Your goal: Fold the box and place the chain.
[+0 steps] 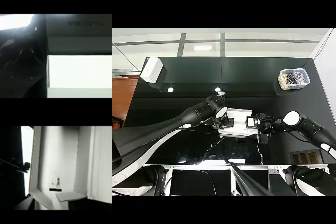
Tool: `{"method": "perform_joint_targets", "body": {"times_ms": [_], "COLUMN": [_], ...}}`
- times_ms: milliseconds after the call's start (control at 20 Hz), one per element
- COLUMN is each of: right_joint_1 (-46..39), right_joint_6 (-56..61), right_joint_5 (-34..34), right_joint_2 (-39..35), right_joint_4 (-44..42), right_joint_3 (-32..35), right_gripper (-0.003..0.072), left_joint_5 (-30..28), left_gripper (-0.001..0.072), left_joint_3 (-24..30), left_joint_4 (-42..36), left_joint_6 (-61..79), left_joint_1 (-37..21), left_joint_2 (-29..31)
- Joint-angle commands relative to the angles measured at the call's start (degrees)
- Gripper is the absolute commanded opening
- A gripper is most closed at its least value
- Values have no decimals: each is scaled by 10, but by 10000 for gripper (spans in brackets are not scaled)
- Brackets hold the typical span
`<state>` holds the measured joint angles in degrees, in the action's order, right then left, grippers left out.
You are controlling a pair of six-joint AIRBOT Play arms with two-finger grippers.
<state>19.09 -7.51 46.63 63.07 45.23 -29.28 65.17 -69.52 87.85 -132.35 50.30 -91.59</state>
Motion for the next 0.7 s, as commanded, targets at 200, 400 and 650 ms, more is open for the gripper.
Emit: {"method": "perform_joint_targets", "body": {"times_ms": [200, 400, 650], "right_joint_1": [1, 15, 44], "right_joint_6": [-13, -13, 14], "right_joint_5": [-19, -38, -71], "right_joint_2": [0, 3, 33], "right_joint_4": [-19, -110, -121], "right_joint_3": [-1, 0, 2], "right_gripper": [248, 249, 248], "left_joint_5": [-6, -9, -10], "left_gripper": [28, 28, 29], "left_joint_3": [0, 0, 0], "left_joint_4": [0, -3, -4], "left_joint_6": [1, 1, 1], "left_joint_1": [0, 0, 0], "left_joint_2": [0, 0, 0]}}
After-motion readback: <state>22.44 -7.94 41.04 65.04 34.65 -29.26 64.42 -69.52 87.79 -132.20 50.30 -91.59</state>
